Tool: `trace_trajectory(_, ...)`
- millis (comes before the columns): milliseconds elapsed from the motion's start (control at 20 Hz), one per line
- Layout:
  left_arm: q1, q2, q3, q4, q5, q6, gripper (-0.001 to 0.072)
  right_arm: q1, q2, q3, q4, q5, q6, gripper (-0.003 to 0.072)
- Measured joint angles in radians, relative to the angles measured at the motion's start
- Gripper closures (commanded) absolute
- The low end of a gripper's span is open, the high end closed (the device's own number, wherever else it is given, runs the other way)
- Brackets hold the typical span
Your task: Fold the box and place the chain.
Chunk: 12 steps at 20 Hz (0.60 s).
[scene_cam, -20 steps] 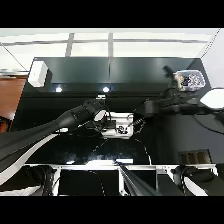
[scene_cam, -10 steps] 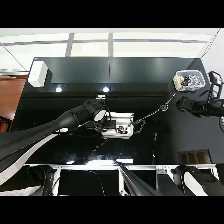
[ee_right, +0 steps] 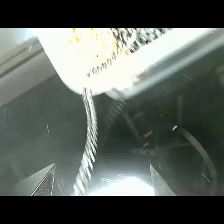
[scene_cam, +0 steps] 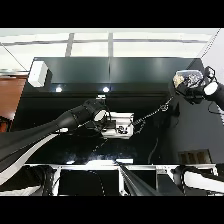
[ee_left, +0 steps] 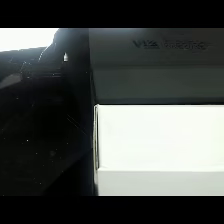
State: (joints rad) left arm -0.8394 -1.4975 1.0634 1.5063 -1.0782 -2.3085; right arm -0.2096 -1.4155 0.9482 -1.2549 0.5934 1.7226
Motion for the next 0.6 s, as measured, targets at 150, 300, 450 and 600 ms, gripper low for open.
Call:
trace_trajectory(150, 0.0, 0.0, 0.0, 0.0, 0.0, 0.0, 0.0679, -0.001, -0.094, 0.07, 0.041, 0.021, 0.004, 0.0198)
trace_trajectory(300, 0.0, 0.0, 0.0, 0.0, 0.0, 0.0, 0.0679, -0.003, -0.132, 0.099, 0.055, 0.029, 0.006, 0.0446)
trace_trajectory(450, 0.0, 0.0, 0.0, 0.0, 0.0, 0.0, 0.0679, -0.004, -0.145, 0.109, 0.062, 0.042, 0.008, 0.0664)
trace_trajectory(600, 0.0, 0.0, 0.0, 0.0, 0.0, 0.0, 0.0679, -0.004, -0.132, 0.117, 0.066, 0.086, -0.015, 0.0665)
